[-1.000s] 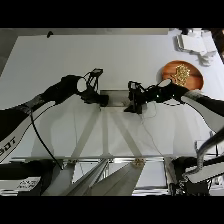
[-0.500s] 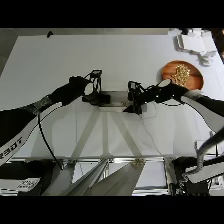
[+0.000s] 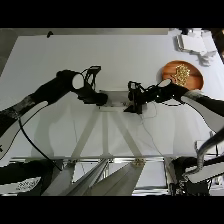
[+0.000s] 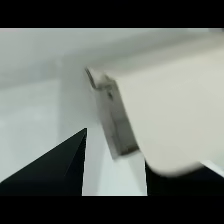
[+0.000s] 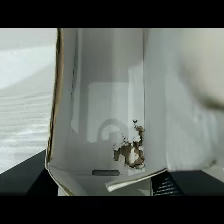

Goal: Fold the box and place the chain.

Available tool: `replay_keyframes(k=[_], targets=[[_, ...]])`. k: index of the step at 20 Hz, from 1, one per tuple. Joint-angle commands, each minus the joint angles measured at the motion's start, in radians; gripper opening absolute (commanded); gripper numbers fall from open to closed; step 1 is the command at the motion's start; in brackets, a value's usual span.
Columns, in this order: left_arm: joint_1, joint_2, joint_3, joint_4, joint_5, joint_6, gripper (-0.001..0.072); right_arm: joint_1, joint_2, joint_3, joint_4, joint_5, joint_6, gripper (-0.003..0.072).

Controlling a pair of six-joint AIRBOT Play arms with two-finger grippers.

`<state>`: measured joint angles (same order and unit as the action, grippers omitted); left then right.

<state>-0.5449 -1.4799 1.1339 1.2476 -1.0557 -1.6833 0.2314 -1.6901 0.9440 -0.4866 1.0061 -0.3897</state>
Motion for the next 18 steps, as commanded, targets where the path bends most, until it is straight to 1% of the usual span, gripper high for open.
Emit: replay_keyframes(k=[1,2,3,5,6,7,8,9,10,11,12,13,16,18], targets=[[0.112,0.037,0.0,-0.25,-0.251,0.344,0.0395,0.0,0.0,0.001,0.001,0.0,0.0,0.054],[0.154,0.035,0.0,-0.284,-0.293,0.439,0.0395,0.0,0.0,0.001,0.001,0.0,0.0,0.054],[0.193,0.035,0.0,-0.298,-0.293,0.541,0.0395,0.0,0.0,0.001,0.001,0.0,0.0,0.054],[0.274,0.034,-0.003,-0.317,-0.229,0.796,0.0396,0.0,0.0,0.001,0.001,0.0,0.0,0.054],[0.314,0.028,-0.008,-0.347,-0.188,0.963,0.0404,0.0,0.0,0.001,0.001,0.0,0.0,0.054],[0.348,0.019,-0.014,-0.391,-0.165,1.114,0.0493,0.0,0.0,0.001,0.001,0.0,0.0,0.054],[0.379,0.001,-0.015,-0.449,-0.164,1.27,0.0558,0.0,0.0,0.001,0.001,0.0,0.0,0.054],[0.4,-0.022,-0.015,-0.499,-0.171,1.409,0.0557,0.0,0.0,0.001,0.001,0.0,0.0,0.054],[0.411,-0.051,-0.015,-0.542,-0.177,1.547,0.0558,0.0,0.0,0.001,0.001,0.0,0.0,0.054],[0.415,-0.079,-0.015,-0.569,-0.179,1.66,0.0582,0.0,0.0,0.001,0.001,0.0,0.0,0.054],[0.413,-0.113,-0.015,-0.589,-0.184,1.768,0.0663,0.0,0.0,0.001,0.001,0.0,0.0,0.054],[0.406,-0.145,-0.015,-0.605,-0.186,1.859,0.0695,0.0,0.0,0.001,0.001,0.0,0.0,0.054],[0.371,-0.229,-0.015,-0.612,-0.186,2.111,0.0695,0.0,0.0,0.001,0.001,0.0,0.0,0.054],[0.356,-0.26,-0.015,-0.619,-0.185,2.218,0.0695,0.0,0.0,0.001,0.001,0.0,0.0,0.054]])
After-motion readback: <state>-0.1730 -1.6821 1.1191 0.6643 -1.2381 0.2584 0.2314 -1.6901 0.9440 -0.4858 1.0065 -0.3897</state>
